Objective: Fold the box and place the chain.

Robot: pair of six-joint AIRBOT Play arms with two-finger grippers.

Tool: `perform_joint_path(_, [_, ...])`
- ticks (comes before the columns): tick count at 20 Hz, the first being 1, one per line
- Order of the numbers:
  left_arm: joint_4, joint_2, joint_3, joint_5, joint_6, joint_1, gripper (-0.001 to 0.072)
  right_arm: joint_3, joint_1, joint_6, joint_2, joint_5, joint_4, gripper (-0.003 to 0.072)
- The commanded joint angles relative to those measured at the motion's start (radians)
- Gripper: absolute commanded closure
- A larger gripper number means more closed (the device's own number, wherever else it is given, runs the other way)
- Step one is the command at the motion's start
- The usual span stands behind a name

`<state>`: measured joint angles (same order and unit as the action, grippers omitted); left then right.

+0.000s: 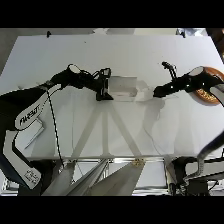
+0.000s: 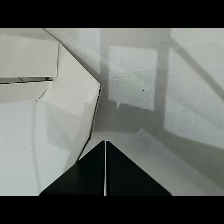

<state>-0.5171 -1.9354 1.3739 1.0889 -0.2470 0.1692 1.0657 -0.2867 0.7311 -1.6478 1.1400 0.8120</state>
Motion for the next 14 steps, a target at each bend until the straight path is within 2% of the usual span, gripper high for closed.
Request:
perform_joint_path(1, [0.000, 0.000, 0.000, -0.001, -0.008, -0.001, 0.0491, 0.000, 0.001, -0.042, -0.049, 0.015, -0.080, 0.0680])
perform_joint_path(3, [0.000, 0.000, 0.000, -0.001, -0.018, -0.001, 0.0491, 0.000, 0.001, -0.077, -0.054, 0.023, -0.140, 0.0680])
perform_joint_path(9, [0.000, 0.000, 0.000, -0.001, -0.018, -0.001, 0.0491, 0.000, 0.004, -0.081, -0.054, 0.024, -0.185, 0.0680])
perform_joint_path(14, [0.000, 0.000, 0.000, -0.001, -0.018, -0.001, 0.0491, 0.000, 0.089, -0.086, -0.067, 0.010, -0.150, 0.0680])
